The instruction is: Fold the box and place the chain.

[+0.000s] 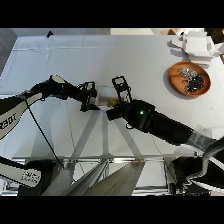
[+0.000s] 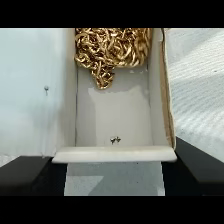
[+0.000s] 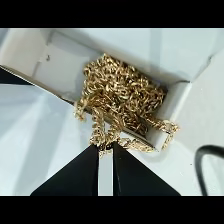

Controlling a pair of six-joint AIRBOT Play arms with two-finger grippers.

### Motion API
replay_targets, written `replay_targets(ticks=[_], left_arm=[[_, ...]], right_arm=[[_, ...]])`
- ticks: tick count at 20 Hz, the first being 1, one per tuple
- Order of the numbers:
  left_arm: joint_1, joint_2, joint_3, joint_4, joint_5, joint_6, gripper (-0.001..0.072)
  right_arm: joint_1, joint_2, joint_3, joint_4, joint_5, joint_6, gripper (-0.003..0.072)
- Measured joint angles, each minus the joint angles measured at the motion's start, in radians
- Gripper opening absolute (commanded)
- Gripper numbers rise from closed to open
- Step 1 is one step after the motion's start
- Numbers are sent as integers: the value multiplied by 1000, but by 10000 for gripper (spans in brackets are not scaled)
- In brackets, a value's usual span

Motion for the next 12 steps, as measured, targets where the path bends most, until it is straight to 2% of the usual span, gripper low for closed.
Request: replay_targets(ticks=[12], left_arm=[[0, 0, 0, 0, 1, -1, 324]], right_arm=[[-56, 19, 13, -26, -198, -7, 9]])
